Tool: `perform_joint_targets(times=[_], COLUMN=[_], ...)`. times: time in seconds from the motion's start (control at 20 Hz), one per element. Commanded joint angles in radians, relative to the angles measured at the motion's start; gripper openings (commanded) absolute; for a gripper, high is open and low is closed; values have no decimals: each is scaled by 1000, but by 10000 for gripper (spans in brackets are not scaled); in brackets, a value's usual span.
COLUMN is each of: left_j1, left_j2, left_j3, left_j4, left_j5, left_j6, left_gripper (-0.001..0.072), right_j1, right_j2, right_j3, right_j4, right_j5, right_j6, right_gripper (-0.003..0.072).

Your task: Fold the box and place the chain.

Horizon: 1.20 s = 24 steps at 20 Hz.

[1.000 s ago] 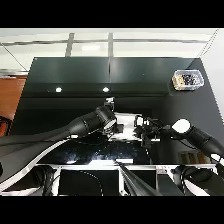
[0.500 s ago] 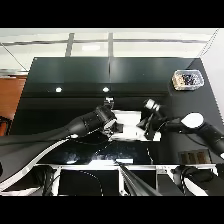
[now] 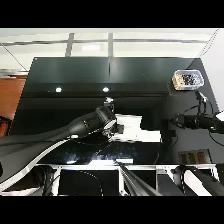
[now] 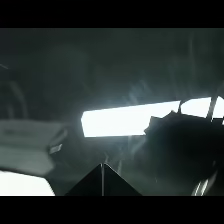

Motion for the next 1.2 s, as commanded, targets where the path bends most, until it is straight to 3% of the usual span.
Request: perform_joint_targets(times=[0.0,0.25,0.55,0.75,0.8,0.9,0.95,1.15], left_j1=[0,0,0,0,0,0,0,0], left_j2=[0,0,0,0,0,0,0,0], left_j3=[1,1,1,1,1,1,1,1], left_j4=[0,0,0,0,0,0,0,0], left_j5=[0,0,3,3,3,3,2,2], left_j6=[0,0,0,-1,-1,-1,-1,0], left_gripper=[31,31,31,31,31,31,31,31], right_j1=[-10,67,185,198,198,198,199,256], right_j2=[-92,-182,-238,-238,-238,-236,-236,-236], right_j3=[-9,-9,-9,-4,3,24,34,36], right_j4=[-40,83,103,276,310,346,361,382], right_j5=[92,229,246,291,301,309,318,316], right_j6=[81,-61,-97,-241,-256,-256,-263,-270], right_gripper=[21,21,21,24,57,545,618,617])
